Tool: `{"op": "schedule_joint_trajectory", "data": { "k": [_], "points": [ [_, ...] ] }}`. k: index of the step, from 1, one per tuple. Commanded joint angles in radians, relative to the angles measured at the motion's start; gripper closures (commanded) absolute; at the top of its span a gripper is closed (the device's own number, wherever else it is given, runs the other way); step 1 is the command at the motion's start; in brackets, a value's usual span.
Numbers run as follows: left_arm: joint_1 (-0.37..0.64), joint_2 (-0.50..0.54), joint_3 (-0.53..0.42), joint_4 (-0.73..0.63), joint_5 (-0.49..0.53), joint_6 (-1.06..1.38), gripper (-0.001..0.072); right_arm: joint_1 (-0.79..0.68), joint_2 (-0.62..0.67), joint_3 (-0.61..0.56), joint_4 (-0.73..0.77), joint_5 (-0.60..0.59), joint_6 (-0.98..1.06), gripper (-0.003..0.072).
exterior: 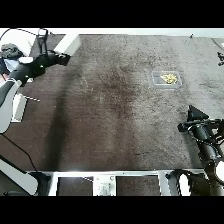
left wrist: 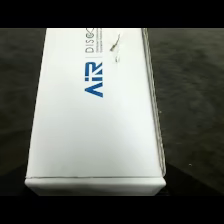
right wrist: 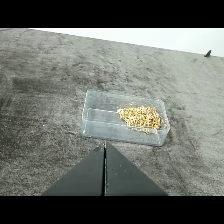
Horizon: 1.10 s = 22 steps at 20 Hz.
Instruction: Fold the box and place the chain.
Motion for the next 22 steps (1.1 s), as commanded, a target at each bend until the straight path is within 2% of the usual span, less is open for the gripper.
{"op": "schedule_joint_trajectory", "data": {
  "k": [1, 3, 6, 8, 10, 14, 18, 22],
  "points": [
    [0.035, 0.004, 0.0, 0.262, 0.164, -0.344, 0.0705, 0.0, 0.0, 0.0, 0.0, 0.0, 0.0, 0.0676],
    [0.047, 0.004, -0.001, 0.451, 0.152, -0.543, 0.0705, 0.0, 0.0, 0.0, 0.0, 0.0, 0.0, 0.0676],
    [0.075, 0.004, -0.005, 0.751, 0.075, -0.782, 0.0706, 0.0, 0.0, 0.0, 0.0, 0.0, 0.0, 0.0677],
    [0.101, 0.004, -0.032, 0.854, 0.062, -0.893, 0.0705, 0.0, 0.0, 0.0, 0.0, 0.0, 0.0, 0.0676],
    [0.121, 0.003, -0.079, 0.858, 0.078, -0.903, 0.0705, 0.0, 0.0, 0.0, 0.0, 0.0, 0.0, 0.0676],
    [0.121, 0.003, -0.169, 0.857, 0.198, -0.905, 0.0705, 0.0, 0.0, 0.0, 0.0, 0.0, 0.0, 0.0676],
    [0.121, -0.001, -0.187, 0.856, 0.283, -0.913, 0.0705, 0.0, 0.0, 0.0, 0.0, 0.0, 0.0, 0.0676],
    [0.121, -0.039, -0.187, 0.858, 0.255, -0.912, 0.0705, 0.0, 0.0, 0.0, 0.0, 0.0, 0.0, 0.0676]
  ]
}}
